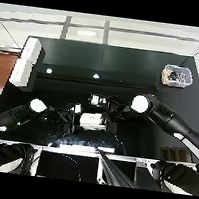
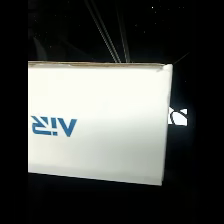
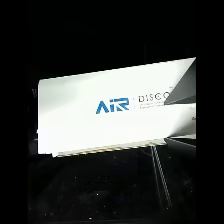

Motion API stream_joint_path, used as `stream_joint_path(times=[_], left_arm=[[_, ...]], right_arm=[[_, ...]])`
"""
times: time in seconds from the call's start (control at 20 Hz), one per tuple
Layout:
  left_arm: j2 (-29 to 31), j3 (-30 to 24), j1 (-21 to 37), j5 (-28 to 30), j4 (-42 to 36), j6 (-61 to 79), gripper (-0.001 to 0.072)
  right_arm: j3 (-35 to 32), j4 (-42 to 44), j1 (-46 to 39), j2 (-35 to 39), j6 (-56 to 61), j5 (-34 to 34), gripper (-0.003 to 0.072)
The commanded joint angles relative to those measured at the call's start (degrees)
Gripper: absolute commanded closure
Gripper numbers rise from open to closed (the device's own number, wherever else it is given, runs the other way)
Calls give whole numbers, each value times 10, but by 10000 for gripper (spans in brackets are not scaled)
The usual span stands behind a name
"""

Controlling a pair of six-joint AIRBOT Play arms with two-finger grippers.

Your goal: Fold the box and place the chain.

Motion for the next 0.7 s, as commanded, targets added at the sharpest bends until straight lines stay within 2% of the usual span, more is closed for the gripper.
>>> stream_joint_path(times=[0.0, 0.5, 0.65], left_arm=[[0, 1, 0, 0, 0, 0, 352], [0, 1, 0, 0, 0, 0, 352], [0, 1, 0, 0, 0, 0, 353]], right_arm=[[-2, -5, 1, 0, 26, -2, 461], [-7, 14, 0, 11, 33, 14, 460], [-7, 14, -11, 45, 102, 21, 460]])
